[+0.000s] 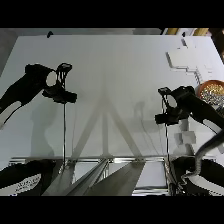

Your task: Fold the box and place the chain.

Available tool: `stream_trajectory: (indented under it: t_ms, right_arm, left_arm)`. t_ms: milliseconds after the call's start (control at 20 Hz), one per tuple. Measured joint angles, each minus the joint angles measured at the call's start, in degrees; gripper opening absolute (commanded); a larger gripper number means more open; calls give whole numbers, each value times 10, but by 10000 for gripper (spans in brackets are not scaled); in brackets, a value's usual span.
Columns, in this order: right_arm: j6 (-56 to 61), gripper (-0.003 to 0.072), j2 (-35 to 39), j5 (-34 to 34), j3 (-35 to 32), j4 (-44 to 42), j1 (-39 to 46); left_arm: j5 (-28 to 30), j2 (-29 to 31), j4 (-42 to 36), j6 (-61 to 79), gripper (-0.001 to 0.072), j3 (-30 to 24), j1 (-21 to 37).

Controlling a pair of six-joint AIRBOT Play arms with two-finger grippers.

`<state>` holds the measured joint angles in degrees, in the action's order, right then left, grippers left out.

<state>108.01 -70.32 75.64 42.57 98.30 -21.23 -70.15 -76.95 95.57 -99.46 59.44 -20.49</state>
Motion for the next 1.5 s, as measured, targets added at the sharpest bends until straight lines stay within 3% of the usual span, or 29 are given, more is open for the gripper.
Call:
stream_trajectory:
  t_ms: [700,950,1250,1300,1350,1400,1450,1500]
  right_arm:
    - [0,15,0,0,0,0,0]
    - [-5,15,0,-40,2,3,0]
    - [-46,15,34,35,12,157,50]
    - [-60,54,46,49,13,183,72]
    - [-78,228,58,59,13,205,99]
    - [-97,500,68,65,14,220,129]
    - [-116,587,77,68,14,233,163]
    - [-133,587,83,68,14,242,200]
  left_arm:
    - [0,0,0,0,9,0,0]
    - [0,0,0,0,9,0,0]
    - [0,0,0,0,9,0,0]
    - [0,0,0,0,9,0,0]
    - [0,0,0,0,9,0,0]
    - [0,0,0,0,9,0,0]
    - [0,0,0,0,9,0,0]
    - [0,0,0,0,9,0,0]
